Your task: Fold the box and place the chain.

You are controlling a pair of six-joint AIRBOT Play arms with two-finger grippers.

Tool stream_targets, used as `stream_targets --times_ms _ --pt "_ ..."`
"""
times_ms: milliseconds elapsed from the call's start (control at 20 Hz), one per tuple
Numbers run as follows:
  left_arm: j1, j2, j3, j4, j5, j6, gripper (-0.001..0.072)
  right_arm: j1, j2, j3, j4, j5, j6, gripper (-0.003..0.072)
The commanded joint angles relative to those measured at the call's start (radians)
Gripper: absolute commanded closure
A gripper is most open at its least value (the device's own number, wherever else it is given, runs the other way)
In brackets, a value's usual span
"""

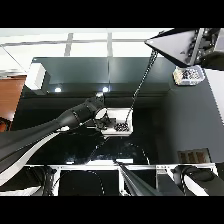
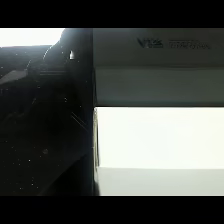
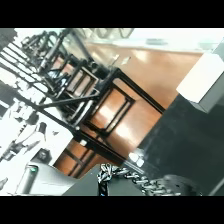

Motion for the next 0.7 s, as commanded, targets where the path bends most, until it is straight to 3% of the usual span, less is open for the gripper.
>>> stream_targets --times_ms 0,300,650 --pt "0.000 0.000 0.001 0.000 0.000 0.000 0.0680 0.039 0.000 -0.007 -0.142 0.014 0.039 0.0671" --pt "0.000 0.000 0.001 0.000 0.000 0.000 0.0679 0.183 0.000 -0.087 -0.363 -0.002 0.094 0.0671" --pt "0.000 0.000 0.001 0.000 0.000 0.000 0.0680 0.232 0.000 -0.311 -0.377 -0.090 0.106 0.0671"
